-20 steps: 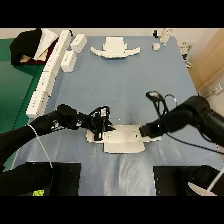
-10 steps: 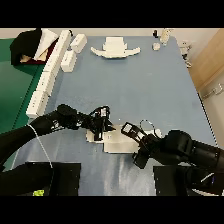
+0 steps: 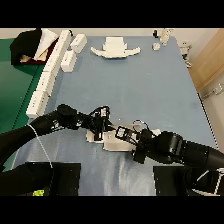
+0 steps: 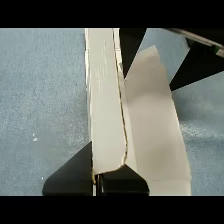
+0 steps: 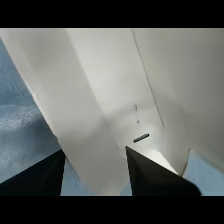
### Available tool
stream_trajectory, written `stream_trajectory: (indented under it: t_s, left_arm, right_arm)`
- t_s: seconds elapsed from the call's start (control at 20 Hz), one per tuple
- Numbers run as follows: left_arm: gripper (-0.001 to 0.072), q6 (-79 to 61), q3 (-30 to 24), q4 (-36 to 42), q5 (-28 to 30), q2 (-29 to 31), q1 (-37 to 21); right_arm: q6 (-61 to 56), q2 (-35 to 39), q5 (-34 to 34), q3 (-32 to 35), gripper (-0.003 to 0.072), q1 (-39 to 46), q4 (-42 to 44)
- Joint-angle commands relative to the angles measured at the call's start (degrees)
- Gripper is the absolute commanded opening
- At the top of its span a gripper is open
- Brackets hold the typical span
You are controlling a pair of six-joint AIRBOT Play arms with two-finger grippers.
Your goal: Fold the box.
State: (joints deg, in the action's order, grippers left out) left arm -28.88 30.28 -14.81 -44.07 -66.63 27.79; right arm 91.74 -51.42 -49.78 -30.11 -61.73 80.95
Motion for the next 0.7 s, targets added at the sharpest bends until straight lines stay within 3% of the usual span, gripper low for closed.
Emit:
stream_trajectory:
  t_s: [0.0, 0.15, 0.35, 0.45, 0.5, 0.65]
  left_arm:
    - [0.0014, -0.02, -0.02, 0.0, 0.02, 0.04, 0.0]
    - [0.0014, 0.0, -0.02, 0.0, 0.02, 0.04, 0.0]
    - [0.0014, -0.02, -0.02, 0.0, 0.04, 0.04, 0.0]
    - [0.0014, 0.0, -0.02, 0.0, 0.04, 0.04, 0.0]
    - [0.0014, -0.02, -0.02, 0.0, 0.04, 0.04, 0.0]
    - [0.0015, -0.02, -0.02, 0.0, 0.02, 0.04, 0.0]
  right_arm:
    - [-5.31, 0.07, -1.73, -2.27, 0.0557, -0.07, -2.21]
    - [-12.5, 0.07, -3.89, -3.74, 0.0557, -0.04, -6.29]
    - [-13.66, 0.07, -4.59, -4.7, 0.0567, -0.04, -6.64]
    - [-14.78, 0.07, -6.03, -4.83, 0.0632, -0.04, -6.62]
    - [-14.75, 0.07, -6.67, -4.83, 0.072, -0.04, -6.6]
    - [-14.75, 0.07, -7.02, -4.83, 0.072, 0.0, -7.98]
